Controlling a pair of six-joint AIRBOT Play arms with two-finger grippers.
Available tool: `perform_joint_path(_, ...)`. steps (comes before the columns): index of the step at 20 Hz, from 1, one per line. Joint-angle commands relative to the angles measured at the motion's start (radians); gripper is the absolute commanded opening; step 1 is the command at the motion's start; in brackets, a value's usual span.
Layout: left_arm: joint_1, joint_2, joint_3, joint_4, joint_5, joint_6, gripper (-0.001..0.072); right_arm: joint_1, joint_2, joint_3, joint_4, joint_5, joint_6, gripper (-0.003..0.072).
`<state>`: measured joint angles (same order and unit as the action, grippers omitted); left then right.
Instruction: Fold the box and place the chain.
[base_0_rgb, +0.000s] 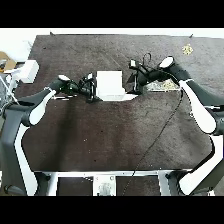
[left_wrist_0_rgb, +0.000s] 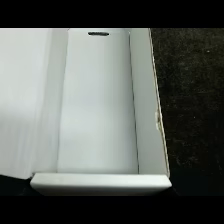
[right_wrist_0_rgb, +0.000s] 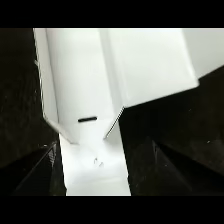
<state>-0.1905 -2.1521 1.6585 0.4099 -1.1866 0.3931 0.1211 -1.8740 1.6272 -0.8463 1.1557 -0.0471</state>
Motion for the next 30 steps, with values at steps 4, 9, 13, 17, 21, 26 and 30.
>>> perform_joint_path(4,0.000,0.000,0.000,0.000,0.000,0.000,0.0341,0.021,-0.025,-0.038,-0.007,-0.046,-0.066,0.0557)
perform_joint_path(9,0.000,0.000,0.000,0.000,0.000,0.000,0.0341,0.023,-0.035,-0.038,0.063,-0.034,-0.086,0.0367)
perform_joint_path(13,0.000,0.000,0.000,0.000,0.000,0.000,0.0341,0.024,-0.047,-0.038,0.123,-0.008,-0.085,0.0220)
perform_joint_path(17,0.000,0.000,0.000,0.000,0.000,0.000,0.0341,0.041,-0.085,-0.038,0.204,-0.029,-0.119,0.0216)
perform_joint_path(21,0.000,0.000,0.000,0.000,0.000,0.000,0.0341,0.070,-0.108,-0.038,0.207,-0.078,-0.137,0.0218)
perform_joint_path(26,0.000,0.000,0.000,0.000,0.000,0.000,0.0341,0.069,-0.116,-0.038,0.207,-0.096,-0.137,0.0533)
perform_joint_path(30,0.001,0.000,0.000,0.000,0.000,0.000,0.0341,0.069,-0.116,-0.037,0.204,-0.098,-0.137,0.0686)
